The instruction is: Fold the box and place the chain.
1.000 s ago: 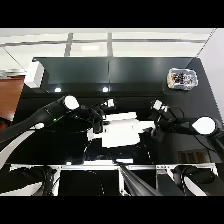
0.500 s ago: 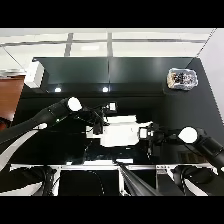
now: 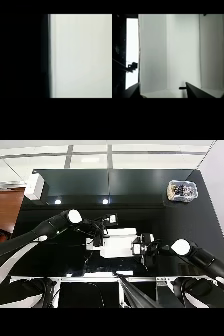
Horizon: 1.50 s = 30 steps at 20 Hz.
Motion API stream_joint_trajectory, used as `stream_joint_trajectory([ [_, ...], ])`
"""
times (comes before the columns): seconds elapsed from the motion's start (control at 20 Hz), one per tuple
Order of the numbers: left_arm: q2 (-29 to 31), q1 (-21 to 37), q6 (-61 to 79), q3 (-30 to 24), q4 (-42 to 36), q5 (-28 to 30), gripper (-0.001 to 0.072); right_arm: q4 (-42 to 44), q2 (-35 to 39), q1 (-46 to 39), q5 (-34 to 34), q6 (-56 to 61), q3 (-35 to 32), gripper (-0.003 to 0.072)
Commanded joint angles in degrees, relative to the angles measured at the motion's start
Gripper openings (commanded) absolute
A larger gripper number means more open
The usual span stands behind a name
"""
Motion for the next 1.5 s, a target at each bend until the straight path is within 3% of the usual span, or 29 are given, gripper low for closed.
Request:
stream_joint_trajectory([
  [0.0, -0.02, -0.02, 0.00, 0.02, -0.04, -0.02, 0.0027, 0.46, -0.22, -1.95, -0.59, -1.66, 2.86, 0.0642],
  [0.35, -0.02, -0.13, 0.00, 0.02, -0.24, -0.04, 0.0027, 3.63, -0.74, -7.48, -1.73, -2.03, 3.56, 0.0642],
  [0.55, -0.02, -0.15, 0.00, 0.02, -0.44, -0.17, 0.0027, 10.36, -4.46, -7.56, -2.43, -7.52, 3.63, 0.0641],
  [0.75, -0.02, -0.13, 0.00, 0.02, -0.44, -0.17, 0.0027, 11.21, -7.13, -8.74, -2.91, -8.02, 3.72, 0.0631],
  [1.45, 0.50, -0.50, 8.85, 0.28, -0.37, -1.55, 0.0026, 14.21, -7.10, -11.74, 3.45, -10.60, 4.46, 0.0632],
])
